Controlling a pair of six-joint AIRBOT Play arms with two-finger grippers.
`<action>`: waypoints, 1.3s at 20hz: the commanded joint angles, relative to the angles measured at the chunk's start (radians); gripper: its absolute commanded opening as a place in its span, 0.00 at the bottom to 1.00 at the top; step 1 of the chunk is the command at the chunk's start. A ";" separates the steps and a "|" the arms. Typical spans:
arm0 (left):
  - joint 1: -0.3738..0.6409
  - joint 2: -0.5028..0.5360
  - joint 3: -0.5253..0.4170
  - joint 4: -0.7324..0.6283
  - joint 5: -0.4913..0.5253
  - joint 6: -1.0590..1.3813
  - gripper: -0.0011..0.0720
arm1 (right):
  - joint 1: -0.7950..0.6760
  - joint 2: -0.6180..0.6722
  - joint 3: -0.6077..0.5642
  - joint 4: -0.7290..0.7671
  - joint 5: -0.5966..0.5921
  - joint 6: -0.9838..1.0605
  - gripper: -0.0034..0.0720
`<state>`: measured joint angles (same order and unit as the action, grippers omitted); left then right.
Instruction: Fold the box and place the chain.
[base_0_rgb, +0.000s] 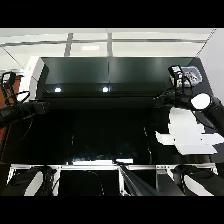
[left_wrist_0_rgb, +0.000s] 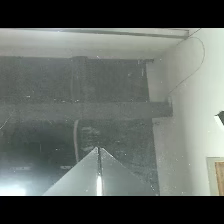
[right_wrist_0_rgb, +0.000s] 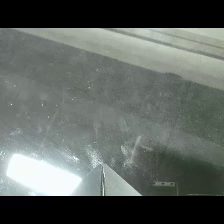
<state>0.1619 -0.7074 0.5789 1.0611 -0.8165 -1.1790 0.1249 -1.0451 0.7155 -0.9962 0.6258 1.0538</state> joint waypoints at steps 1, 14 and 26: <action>0.000 0.000 0.000 0.000 0.000 0.000 0.06 | 0.000 -0.001 0.000 0.000 0.000 0.000 0.06; 0.000 0.000 0.000 0.000 0.000 0.000 0.06 | 0.001 -0.001 0.000 0.006 -0.002 0.001 0.06; 0.000 -0.021 0.000 -0.051 0.189 -0.008 0.61 | -0.060 -0.004 0.010 -0.083 -0.079 0.023 1.00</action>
<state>0.1619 -0.7158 0.5789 1.0348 -0.6819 -1.1820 0.1066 -1.0485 0.7174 -0.9207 0.5617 1.0561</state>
